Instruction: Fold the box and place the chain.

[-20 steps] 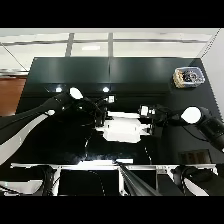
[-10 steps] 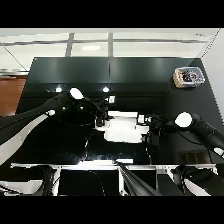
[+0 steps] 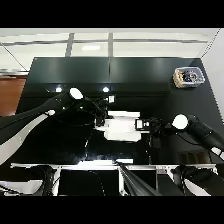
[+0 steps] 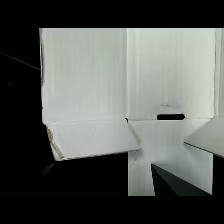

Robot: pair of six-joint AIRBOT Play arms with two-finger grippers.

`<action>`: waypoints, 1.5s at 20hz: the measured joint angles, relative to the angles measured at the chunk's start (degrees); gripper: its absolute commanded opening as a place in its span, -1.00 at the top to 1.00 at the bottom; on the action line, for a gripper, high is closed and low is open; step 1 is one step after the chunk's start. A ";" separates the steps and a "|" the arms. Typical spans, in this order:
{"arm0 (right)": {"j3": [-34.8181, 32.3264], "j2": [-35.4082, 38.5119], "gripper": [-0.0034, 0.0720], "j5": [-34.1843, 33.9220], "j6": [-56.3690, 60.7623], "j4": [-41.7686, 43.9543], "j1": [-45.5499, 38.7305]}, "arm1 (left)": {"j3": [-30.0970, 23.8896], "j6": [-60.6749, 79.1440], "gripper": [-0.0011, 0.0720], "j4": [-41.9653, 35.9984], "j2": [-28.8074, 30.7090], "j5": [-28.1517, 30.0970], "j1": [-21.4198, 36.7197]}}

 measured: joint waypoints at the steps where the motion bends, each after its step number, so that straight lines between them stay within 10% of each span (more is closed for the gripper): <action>1: 0.07 0.00 -0.98 0.11 0.02 -0.09 0.00 | 0.00 0.00 0.91 0.00 0.00 0.02 0.00; 30: 2.84 -0.09 -0.98 -12.81 -7.43 19.28 -3.89 | 0.00 0.09 0.91 0.02 0.00 0.20 0.04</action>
